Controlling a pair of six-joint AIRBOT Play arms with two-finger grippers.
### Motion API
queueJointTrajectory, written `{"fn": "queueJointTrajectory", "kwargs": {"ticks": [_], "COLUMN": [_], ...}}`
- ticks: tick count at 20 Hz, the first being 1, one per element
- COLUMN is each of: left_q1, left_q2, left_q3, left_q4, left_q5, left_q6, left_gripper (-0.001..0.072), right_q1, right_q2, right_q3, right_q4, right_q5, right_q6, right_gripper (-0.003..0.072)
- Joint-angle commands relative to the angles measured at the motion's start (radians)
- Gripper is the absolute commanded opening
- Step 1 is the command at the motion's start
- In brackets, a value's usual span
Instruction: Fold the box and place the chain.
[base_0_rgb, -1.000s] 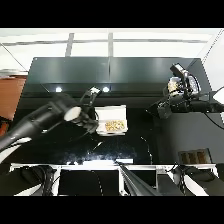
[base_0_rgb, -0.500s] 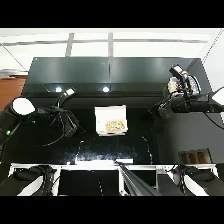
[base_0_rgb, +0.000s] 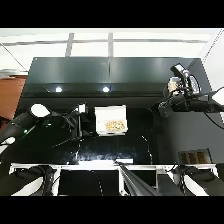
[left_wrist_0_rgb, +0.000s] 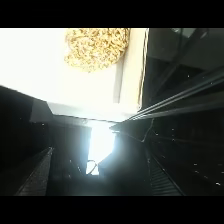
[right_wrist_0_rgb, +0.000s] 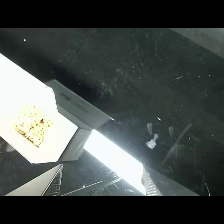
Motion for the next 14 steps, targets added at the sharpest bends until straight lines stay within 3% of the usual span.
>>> {"fn": "queueJointTrajectory", "kwargs": {"ticks": [1,14], "left_q1": [-0.009,-0.045], "left_q2": [-0.076,-0.155], "left_q3": [0.004,0.041], "left_q4": [-0.079,-0.123], "left_q5": [0.02,0.007], "left_q6": [0.117,0.131], "left_gripper": [0.0711,0.0711], "right_q1": [0.0,0.0], "right_q2": [-0.001,-0.006], "right_q3": [0.0,0.0], "right_q4": [0.0,0.0], "right_q5": [-0.009,-0.018], "right_q6": [0.018,0.018], "right_gripper": [0.0575,0.0575]}}
